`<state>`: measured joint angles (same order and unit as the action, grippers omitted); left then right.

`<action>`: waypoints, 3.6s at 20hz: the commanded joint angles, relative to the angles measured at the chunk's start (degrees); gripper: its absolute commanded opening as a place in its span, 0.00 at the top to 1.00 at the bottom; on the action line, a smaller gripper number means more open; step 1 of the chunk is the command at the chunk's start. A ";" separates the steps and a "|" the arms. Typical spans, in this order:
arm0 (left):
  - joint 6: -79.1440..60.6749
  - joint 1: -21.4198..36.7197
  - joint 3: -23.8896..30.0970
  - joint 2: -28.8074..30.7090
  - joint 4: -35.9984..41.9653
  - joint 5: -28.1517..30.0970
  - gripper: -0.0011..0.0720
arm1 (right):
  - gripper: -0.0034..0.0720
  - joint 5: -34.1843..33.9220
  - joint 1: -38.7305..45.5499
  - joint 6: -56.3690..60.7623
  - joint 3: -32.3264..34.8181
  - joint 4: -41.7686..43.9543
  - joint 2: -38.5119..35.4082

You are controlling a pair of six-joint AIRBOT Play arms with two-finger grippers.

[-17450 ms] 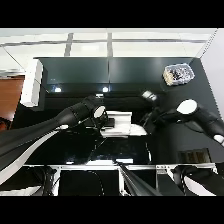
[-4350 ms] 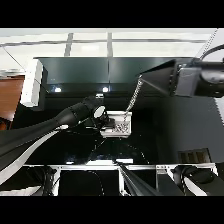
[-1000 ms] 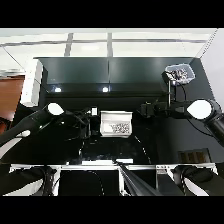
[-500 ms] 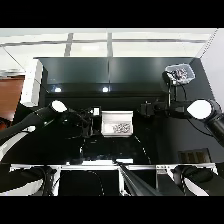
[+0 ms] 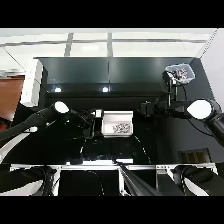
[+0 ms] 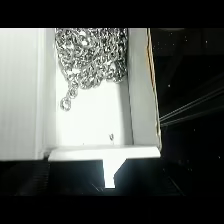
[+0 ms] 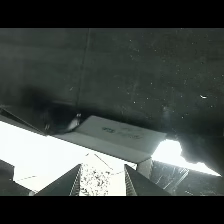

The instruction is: Fold the box and place the chain.

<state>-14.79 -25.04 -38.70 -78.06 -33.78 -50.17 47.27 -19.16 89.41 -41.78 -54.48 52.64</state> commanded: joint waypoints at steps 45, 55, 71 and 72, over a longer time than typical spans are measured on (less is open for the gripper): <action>0.24 -3.74 -0.04 -0.24 2.73 4.79 0.38 | 0.36 10.78 -4.17 -74.95 -2.97 9.64 13.62; 0.22 -3.74 -0.04 -0.24 2.75 4.76 0.38 | 0.69 12.09 -4.17 -74.20 -2.91 9.64 13.64; 0.22 -3.74 -0.04 -0.24 2.75 4.76 0.38 | 0.45 12.85 -4.17 -71.56 -0.79 9.66 13.40; 0.24 -3.74 -0.04 -0.24 2.75 4.76 0.38 | 0.45 14.01 -4.15 -69.48 -0.79 9.64 12.96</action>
<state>-14.59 -28.75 -38.70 -78.26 -31.05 -45.50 58.89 -23.31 16.53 -42.52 -44.86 66.06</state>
